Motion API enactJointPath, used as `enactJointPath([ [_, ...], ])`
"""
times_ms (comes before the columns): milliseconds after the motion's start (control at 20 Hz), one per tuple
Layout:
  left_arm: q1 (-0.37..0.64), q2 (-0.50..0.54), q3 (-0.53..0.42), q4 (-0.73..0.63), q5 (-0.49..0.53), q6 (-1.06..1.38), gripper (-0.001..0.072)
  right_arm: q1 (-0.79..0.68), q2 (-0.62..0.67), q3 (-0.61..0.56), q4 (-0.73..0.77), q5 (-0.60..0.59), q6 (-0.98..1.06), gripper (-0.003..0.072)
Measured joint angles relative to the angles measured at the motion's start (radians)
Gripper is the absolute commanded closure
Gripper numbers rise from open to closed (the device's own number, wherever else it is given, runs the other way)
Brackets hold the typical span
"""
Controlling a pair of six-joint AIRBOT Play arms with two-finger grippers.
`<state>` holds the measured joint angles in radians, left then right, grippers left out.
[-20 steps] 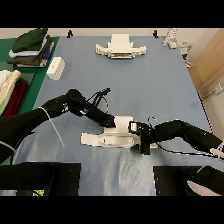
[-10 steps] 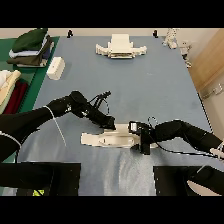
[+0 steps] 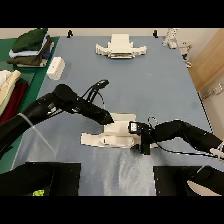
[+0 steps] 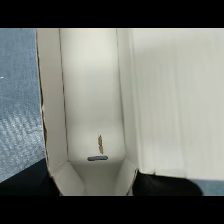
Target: Fold the box.
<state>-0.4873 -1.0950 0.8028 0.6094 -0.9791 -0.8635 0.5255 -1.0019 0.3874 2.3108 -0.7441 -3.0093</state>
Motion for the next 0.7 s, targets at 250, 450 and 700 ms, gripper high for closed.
enactJointPath([
  [250,-0.028,0.238,-0.056,0.139,-0.013,0.061,0.0694,0.000,0.000,0.000,0.000,0.000,0.000,0.0145],
  [450,0.002,0.361,-0.152,0.198,-0.049,0.312,0.0252,0.000,0.000,0.000,0.000,0.000,0.000,0.0146],
  [700,0.083,0.385,-0.295,0.156,-0.028,0.716,0.0013,0.000,0.000,0.000,0.000,0.000,0.001,0.0146],
])
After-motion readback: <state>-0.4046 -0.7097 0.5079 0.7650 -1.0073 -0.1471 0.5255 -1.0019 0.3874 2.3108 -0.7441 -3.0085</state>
